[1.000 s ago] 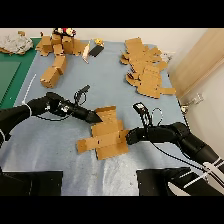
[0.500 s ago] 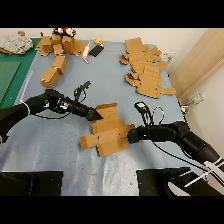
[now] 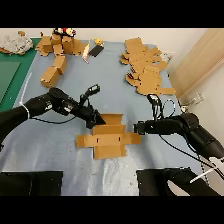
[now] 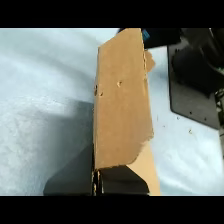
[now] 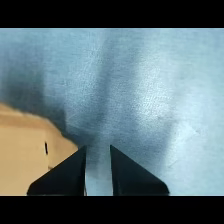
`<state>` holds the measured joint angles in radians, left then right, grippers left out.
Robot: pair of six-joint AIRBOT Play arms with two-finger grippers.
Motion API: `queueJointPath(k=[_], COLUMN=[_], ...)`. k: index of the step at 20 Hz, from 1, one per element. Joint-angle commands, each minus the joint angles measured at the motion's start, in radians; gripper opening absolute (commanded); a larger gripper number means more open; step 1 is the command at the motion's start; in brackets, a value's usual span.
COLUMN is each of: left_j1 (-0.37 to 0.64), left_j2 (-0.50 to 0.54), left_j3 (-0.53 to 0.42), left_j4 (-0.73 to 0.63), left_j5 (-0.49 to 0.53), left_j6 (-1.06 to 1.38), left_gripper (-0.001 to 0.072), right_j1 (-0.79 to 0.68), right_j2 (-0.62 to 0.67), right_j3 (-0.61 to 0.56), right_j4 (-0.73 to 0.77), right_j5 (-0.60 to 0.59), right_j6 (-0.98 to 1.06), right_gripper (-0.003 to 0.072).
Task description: Fold the box.
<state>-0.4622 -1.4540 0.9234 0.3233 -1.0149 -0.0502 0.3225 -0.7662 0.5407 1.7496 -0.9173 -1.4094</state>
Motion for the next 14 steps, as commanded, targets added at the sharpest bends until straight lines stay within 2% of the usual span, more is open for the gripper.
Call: queueJointPath(k=[1, 7, 14], left_j1=[-0.051, -0.052, -0.054], left_j2=[0.011, 0.105, 0.166], left_j3=[-0.032, -0.134, -0.278], left_j4=[-0.013, -0.158, -0.239], left_j5=[0.073, 0.187, 0.216], left_j6=[0.135, 0.367, 0.491], left_gripper=[0.0012, 0.0012, 0.0012], right_j1=[-0.007, -0.007, -0.007], right_j2=[0.001, -0.001, -0.001], right_j3=[0.008, 0.008, 0.008], right_j4=[0.004, -0.027, -0.028], right_j5=[-0.008, 0.039, 0.085], right_j6=[0.085, 0.156, 0.164], right_gripper=[0.0242, 0.0241, 0.0241])
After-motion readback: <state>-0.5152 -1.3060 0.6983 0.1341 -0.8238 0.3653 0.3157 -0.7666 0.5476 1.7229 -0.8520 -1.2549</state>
